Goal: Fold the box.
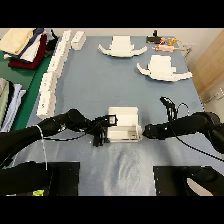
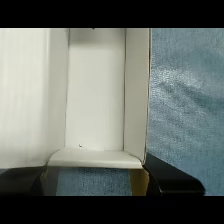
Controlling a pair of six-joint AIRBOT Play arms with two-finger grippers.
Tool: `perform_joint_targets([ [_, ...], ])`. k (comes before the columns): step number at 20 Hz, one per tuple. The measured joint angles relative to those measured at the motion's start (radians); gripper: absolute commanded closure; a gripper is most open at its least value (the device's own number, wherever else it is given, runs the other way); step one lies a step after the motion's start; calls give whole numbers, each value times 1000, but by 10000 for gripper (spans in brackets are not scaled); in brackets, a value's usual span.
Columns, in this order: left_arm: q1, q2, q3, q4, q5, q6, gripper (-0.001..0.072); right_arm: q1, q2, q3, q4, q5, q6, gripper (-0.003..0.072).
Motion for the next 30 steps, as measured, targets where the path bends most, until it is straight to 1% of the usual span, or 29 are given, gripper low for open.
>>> perform_joint_targets([
  [1, 0, 0, 0, 0, 0, 0, 200, 8, -2, 0, 8, 10, -7, 352],
  [2, 0, 0, 0, 0, 0, 0, 200, 16, -5, 0, 14, 24, -11, 191],
  [3, 0, 0, 0, 0, 0, 0, 201, 24, -9, 0, 21, 36, -16, 164],
  [6, 0, 0, 0, 0, 0, 0, 200, 55, -40, 5, 29, 61, -22, 188],
  [7, 0, 0, 0, 0, 0, 0, 200, 68, -57, 8, 29, 69, -23, 263],
  [8, 0, 0, 0, 0, 0, 0, 200, 79, -77, 14, 29, 78, -24, 276],
  [11, 0, 0, 0, 0, 0, 0, 200, 119, -143, 49, 20, 91, -24, 280],
  [13, 0, 0, 0, 0, 0, 0, 200, 160, -188, 93, -19, 95, 14, 282],
  [15, 0, 0, 0, 0, 0, 0, 200, 212, -235, 147, -115, 78, 122, 282],
  [19, 0, 0, 0, 0, 0, 0, 200, 346, -343, 269, -343, -21, 386, 282],
  [22, 0, 0, 0, 0, 0, 0, 200, 420, -426, 341, -446, -83, 517, 282],
  [26, 0, 0, 0, 0, 0, 0, 201, 457, -497, 387, -506, -116, 600, 282],
  [30, 0, 0, 0, 0, 0, 0, 200, 467, -520, 399, -537, -131, 650, 284],
])
